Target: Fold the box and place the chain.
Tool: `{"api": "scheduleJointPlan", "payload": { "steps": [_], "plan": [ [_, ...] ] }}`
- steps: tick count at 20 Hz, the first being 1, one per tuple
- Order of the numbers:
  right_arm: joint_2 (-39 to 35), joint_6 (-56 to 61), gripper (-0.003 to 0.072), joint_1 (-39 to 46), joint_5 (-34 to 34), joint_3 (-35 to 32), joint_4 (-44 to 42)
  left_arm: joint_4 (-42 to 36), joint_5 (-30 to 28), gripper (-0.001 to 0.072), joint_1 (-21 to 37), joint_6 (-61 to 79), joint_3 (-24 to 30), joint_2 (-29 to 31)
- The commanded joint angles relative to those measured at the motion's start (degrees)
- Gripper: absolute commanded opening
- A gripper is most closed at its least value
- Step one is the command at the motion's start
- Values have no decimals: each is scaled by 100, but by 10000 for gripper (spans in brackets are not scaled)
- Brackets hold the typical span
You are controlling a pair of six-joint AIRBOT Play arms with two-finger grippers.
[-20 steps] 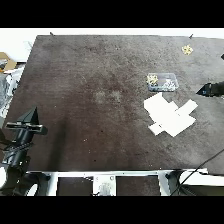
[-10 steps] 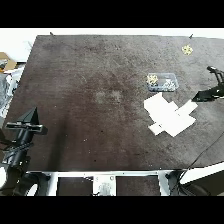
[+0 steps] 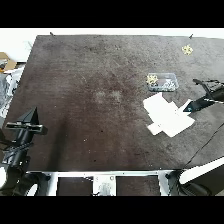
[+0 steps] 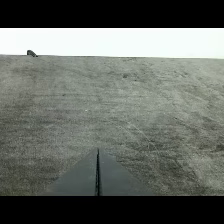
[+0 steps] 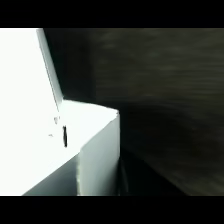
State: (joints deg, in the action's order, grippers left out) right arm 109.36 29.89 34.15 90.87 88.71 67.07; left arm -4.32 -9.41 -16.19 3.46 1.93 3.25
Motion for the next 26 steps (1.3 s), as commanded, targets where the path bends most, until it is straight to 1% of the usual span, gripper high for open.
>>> {"api": "scheduleJointPlan", "payload": {
  "steps": [1, 2, 3, 5, 8, 11, 15, 18, 20, 23, 24, 25, 26],
  "plan": [
    [39, -334, -1, -15, 503, -262, -363, 0, 0, 12, 4, 2, 2, 2],
    [13, -334, -2, -11, 804, -262, -542, 0, -2, 12, 4, 2, 2, 2],
    [-70, -273, -3, -11, 962, -269, -643, 0, 0, 12, 4, 2, 2, 2],
    [-492, -122, -3, -13, 981, -531, -1102, 0, 0, 12, 4, 2, 2, 2],
    [-1357, -9, -4, -42, 863, -1460, -1764, 0, 0, 12, 4, 2, 2, 2],
    [-2256, 50, -3, -186, 407, -2656, -2887, 0, 0, 12, 4, 2, 2, 2],
    [-3456, 52, -3, -1014, -793, -4258, -4044, 2, -35, 12, 4, 2, 2, 2],
    [-3891, 52, -2, -1934, -2284, -5147, -4878, 0, -15, 12, 4, 2, 2, 2],
    [-3884, 50, -2, -2575, -3294, -5431, -5407, 2, 33, 12, 4, 2, 2, 2],
    [-3748, 48, -2, -3517, -4647, -5466, -5908, -4, 146, 12, 4, -7, 0, 2],
    [-3716, 4, -1, -3775, -5007, -5466, -6041, -4, 306, 12, 4, -57, 0, 2],
    [-3676, -37, -2, -4000, -5388, -5469, -6096, 4, 586, 14, 4, -33, 0, 2],
    [-3648, -35, -2, -4172, -5724, -5469, -6092, 186, 909, 228, 4, 101, -2, 0]
  ]
}}
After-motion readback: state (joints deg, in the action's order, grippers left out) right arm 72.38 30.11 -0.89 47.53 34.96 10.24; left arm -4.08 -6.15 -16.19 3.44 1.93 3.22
